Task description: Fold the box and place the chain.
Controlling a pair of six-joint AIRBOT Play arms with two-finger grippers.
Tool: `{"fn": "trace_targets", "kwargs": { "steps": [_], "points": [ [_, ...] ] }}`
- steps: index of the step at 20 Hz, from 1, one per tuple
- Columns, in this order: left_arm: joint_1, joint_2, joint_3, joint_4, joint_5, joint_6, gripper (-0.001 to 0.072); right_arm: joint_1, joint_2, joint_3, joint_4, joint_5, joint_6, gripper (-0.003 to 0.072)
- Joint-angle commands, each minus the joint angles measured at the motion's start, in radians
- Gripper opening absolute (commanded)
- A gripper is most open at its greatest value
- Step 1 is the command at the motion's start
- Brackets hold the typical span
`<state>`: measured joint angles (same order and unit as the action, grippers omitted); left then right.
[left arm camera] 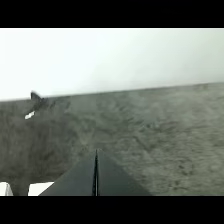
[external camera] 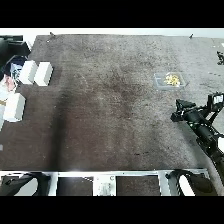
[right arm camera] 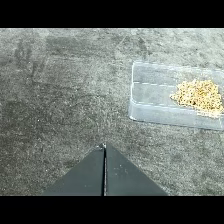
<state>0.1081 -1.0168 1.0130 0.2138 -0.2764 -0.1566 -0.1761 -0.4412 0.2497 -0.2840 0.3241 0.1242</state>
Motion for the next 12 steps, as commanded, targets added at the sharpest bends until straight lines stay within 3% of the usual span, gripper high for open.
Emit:
{"fn": "trace_targets", "kwargs": {
  "steps": [1,5,8,12],
  "points": [
    [-0.085,0.249,-0.232,-0.035,0.152,0.066,0.0005,0.000,0.001,-0.001,0.000,0.000,0.000,0.0013],
    [-0.207,0.555,-0.516,-0.035,0.261,0.079,0.0005,0.000,0.001,0.000,0.000,0.000,0.000,0.0013],
    [-0.232,0.807,-0.693,-0.036,0.282,0.060,0.0005,0.000,0.001,0.000,0.000,0.000,0.000,0.0012],
    [-0.232,0.992,-0.823,-0.036,0.312,0.058,0.0007,0.000,0.001,-0.001,0.000,0.000,0.000,0.0013]
  ]
}}
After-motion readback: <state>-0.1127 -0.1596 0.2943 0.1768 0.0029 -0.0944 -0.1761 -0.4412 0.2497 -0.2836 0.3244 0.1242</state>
